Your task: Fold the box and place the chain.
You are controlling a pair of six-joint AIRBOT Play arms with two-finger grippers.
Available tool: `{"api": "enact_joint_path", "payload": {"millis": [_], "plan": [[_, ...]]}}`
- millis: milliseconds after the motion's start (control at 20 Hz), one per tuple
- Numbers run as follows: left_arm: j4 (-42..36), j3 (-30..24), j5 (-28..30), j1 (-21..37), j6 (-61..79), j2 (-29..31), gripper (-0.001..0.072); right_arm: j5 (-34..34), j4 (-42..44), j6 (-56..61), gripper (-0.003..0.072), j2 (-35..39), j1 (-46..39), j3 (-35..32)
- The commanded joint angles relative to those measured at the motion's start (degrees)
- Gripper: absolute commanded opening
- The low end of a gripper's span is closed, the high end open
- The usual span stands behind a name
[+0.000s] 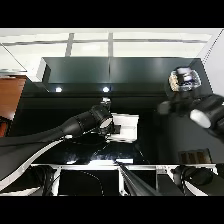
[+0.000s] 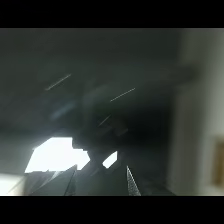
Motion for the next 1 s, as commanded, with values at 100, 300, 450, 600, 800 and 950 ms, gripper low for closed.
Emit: {"api": "enact_joint_path", "payload": {"millis": [100, 300, 450, 600, 800, 950], "plan": [[0.0, 0.0, 0.3, 0.1, 0.0, 0.0, 0.0026, -24.2, -8.0, -4.6, 0.0720, -5.5, -28.4, -2.1], [0.0, 0.0, 0.0, 0.1, 0.0, 0.0, 0.0025, -31.8, 3.9, -13.8, 0.0711, -24.2, -36.4, 9.9], [0.0, 0.0, 0.0, 0.1, 0.0, 0.0, 0.0026, -23.7, 7.5, -15.7, 0.0710, -40.7, -36.6, 27.7], [0.1, 0.0, 0.2, 0.1, 0.0, 0.0, 0.0026, -17.2, 13.3, -22.6, 0.0709, -52.7, -36.9, 40.4], [0.0, 0.0, 0.2, 0.1, 0.0, 0.0, 0.0026, -14.5, 13.7, -22.8, 0.0701, -59.5, -37.7, 45.7], [0.0, 0.0, 0.2, 0.1, 0.0, 0.0, 0.0026, -12.7, 13.7, -22.6, 0.0641, -60.1, -38.9, 45.7]]}}
